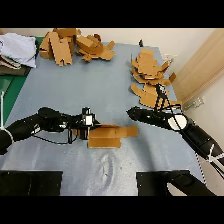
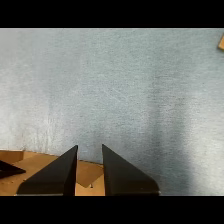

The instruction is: Fold the box.

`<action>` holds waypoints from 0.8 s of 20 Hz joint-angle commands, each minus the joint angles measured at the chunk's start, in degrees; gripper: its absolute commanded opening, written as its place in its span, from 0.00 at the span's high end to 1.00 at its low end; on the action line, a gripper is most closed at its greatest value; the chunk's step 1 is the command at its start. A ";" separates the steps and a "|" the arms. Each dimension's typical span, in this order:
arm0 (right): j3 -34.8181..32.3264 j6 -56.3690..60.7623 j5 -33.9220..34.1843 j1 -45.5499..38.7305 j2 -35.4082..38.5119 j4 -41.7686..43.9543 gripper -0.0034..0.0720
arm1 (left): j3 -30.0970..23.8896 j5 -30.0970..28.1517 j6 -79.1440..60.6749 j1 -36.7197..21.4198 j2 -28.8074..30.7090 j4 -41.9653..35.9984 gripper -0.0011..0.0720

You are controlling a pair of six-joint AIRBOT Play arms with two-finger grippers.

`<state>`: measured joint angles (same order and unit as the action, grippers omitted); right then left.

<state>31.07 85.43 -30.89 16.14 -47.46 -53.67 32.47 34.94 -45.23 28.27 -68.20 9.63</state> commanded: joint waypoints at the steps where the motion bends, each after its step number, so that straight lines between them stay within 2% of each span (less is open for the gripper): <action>1: 0.04 0.00 -0.09 0.04 0.02 0.13 0.65 | 1.40 0.15 5.40 -0.02 -0.02 3.87 0.96; 11: 0.04 -0.02 -0.11 0.09 0.02 0.15 0.65 | 2.69 0.22 8.90 -0.02 -0.04 5.86 0.97; 16: 0.04 0.02 1.05 3.28 0.02 -0.11 0.65 | 3.19 1.46 10.82 -0.02 -0.35 7.41 0.96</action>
